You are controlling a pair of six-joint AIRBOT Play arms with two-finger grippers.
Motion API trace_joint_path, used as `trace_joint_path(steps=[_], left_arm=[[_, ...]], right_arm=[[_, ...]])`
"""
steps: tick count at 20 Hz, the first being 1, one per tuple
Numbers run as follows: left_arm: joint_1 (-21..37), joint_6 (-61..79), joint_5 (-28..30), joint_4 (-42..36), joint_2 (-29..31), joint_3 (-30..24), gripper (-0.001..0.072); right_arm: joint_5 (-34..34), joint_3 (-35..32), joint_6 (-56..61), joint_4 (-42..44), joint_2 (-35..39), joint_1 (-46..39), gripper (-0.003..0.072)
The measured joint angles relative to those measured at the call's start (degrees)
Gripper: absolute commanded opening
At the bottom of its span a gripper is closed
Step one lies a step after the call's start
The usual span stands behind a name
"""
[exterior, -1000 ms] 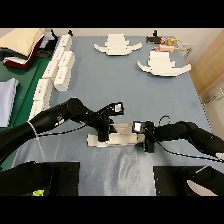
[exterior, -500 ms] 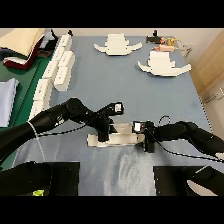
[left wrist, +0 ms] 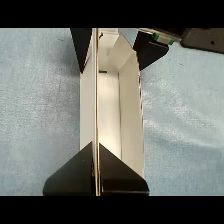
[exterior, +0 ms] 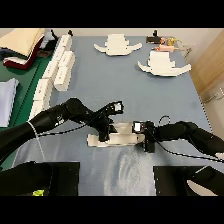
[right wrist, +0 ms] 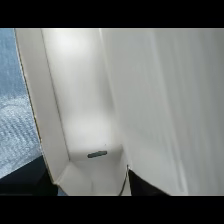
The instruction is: Fold the box.
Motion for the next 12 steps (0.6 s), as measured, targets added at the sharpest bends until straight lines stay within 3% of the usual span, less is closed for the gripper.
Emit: trace_joint_path(steps=[1, 3, 8, 11, 12], left_arm=[[0.0, 0.0, -0.2, 0.0, 0.0, 0.0, 0.0023], [-0.1, 0.0, -0.1, 0.5, -0.3, 0.0, 0.0555], [0.0, -1.8, -0.8, 1.0, 1.4, 0.2, 0.0544], [0.1, -11.6, -2.4, 6.8, 5.1, 0.2, 0.0541], [0.1, -16.5, -4.2, 9.5, 6.8, 0.2, 0.0421]], right_arm=[[0.0, 0.0, 0.0, 0.0, 0.0, 0.0, 0.0543], [0.0, 0.0, 0.0, 0.0, 0.0, 0.0, 0.0543], [0.0, 0.0, 0.0, 0.0, 0.0, 0.0, 0.0543], [0.0, 0.0, 0.0, 0.0, 0.0, 0.0, 0.0543], [0.0, 0.0, 0.0, 0.0, 0.0, 0.0, 0.0543]])
